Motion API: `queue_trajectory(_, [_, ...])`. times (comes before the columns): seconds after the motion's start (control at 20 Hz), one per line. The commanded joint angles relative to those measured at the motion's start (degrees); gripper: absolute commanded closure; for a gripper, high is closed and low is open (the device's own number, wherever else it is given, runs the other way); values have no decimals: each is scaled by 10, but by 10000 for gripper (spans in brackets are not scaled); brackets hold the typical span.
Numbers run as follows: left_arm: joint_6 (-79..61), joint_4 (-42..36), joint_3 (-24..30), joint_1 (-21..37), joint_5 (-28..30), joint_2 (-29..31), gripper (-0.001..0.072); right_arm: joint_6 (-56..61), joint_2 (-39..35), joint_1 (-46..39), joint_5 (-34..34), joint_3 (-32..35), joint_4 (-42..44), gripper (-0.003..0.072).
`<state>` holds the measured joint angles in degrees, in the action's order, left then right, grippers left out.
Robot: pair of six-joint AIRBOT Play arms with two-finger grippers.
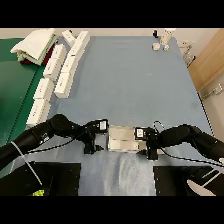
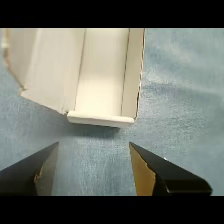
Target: Fold the box.
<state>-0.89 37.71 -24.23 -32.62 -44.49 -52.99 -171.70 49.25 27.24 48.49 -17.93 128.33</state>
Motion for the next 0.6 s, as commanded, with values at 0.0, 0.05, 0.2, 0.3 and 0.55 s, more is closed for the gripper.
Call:
queue_trajectory(0.0, [-74,-28,5,1,5,-33,23,0,0,0,0,0,0,162])
queue_trajectory(0.05, [-86,-36,5,1,4,-40,23,0,0,0,0,0,0,162])
queue_trajectory(0.2, [-118,-63,5,1,4,-52,23,0,0,0,0,0,0,162])
queue_trajectory(0.3, [-129,-80,5,-6,5,-59,23,0,0,0,0,0,0,162])
queue_trajectory(0.55, [-152,-123,3,-35,26,-83,24,0,0,0,0,0,0,162])
